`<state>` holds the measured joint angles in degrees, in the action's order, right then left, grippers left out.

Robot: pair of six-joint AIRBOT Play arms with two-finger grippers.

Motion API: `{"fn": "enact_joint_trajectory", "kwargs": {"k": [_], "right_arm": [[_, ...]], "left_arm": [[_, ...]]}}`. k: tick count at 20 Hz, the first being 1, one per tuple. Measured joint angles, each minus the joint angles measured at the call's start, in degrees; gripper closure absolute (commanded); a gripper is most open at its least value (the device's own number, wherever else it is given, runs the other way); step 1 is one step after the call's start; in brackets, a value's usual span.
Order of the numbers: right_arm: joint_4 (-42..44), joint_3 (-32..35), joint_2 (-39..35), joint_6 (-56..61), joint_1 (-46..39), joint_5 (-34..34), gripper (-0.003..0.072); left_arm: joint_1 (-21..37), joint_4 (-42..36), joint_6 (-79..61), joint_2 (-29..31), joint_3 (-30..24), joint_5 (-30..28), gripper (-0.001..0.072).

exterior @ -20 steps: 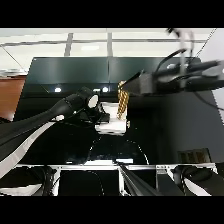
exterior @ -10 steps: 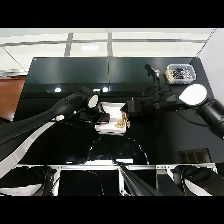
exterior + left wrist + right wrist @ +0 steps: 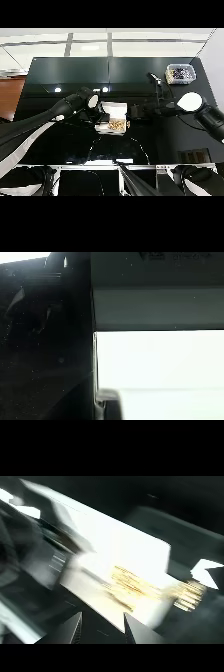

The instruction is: Fold the box and place the chain.

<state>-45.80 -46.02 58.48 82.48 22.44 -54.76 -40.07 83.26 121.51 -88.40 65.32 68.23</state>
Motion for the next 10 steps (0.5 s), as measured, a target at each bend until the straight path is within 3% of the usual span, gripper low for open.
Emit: {"fn": "enact_joint_trajectory", "kwargs": {"k": [1,2,3,7,10], "right_arm": [[-3.06,0.48,-0.68,-0.57,-0.35,-1.46,0.0357],[-6.25,1.44,-1.31,-1.64,-0.35,-2.12,0.0103],[-9.38,2.75,-1.66,-2.97,0.04,-2.16,-0.0026],[-19.10,10.25,-2.29,-10.21,4.37,5.68,-0.0025],[-22.08,15.45,-2.34,-24.90,8.79,15.67,-0.0019]], "left_arm": [[0.00,0.00,0.00,0.00,0.00,0.00,0.0681],[0.02,0.00,0.00,0.00,0.00,0.00,0.0681],[0.02,0.00,-0.02,0.00,0.00,0.00,0.0681],[0.02,0.00,-0.02,0.00,0.00,0.00,0.0681],[0.00,0.00,-0.02,0.00,0.00,0.02,0.0681]]}}
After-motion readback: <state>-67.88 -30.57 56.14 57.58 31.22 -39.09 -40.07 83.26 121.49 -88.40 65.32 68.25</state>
